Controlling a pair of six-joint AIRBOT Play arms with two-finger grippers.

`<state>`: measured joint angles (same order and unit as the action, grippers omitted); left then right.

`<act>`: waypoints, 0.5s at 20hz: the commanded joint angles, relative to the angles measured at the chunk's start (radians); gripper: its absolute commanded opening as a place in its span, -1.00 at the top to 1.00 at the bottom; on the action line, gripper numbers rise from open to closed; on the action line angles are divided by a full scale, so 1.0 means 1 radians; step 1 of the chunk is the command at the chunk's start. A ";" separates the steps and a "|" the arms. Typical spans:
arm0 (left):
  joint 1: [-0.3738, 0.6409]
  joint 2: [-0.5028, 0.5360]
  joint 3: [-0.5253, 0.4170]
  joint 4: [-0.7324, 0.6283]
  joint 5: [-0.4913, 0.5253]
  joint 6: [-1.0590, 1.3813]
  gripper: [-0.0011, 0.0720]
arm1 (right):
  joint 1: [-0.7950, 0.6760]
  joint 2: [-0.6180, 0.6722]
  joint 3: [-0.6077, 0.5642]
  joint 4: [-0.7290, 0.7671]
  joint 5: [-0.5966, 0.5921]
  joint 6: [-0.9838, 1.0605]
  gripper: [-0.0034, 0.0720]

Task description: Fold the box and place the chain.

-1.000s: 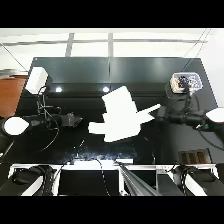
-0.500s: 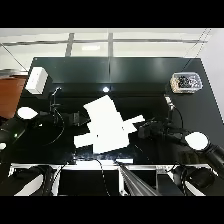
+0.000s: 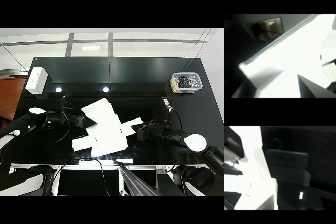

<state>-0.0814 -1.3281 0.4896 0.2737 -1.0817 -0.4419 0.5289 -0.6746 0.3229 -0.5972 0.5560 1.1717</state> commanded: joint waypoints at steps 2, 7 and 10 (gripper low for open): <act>0.002 -0.092 0.001 -0.035 -0.179 0.264 -0.87 | 0.001 0.001 0.000 0.007 0.008 0.003 0.86; 0.006 -0.097 0.038 0.041 -0.238 0.278 -0.48 | 0.002 0.001 0.000 0.010 0.008 0.003 0.86; 0.013 -0.098 0.073 0.061 -0.282 0.278 -0.12 | 0.001 0.001 0.000 0.010 0.007 0.003 0.86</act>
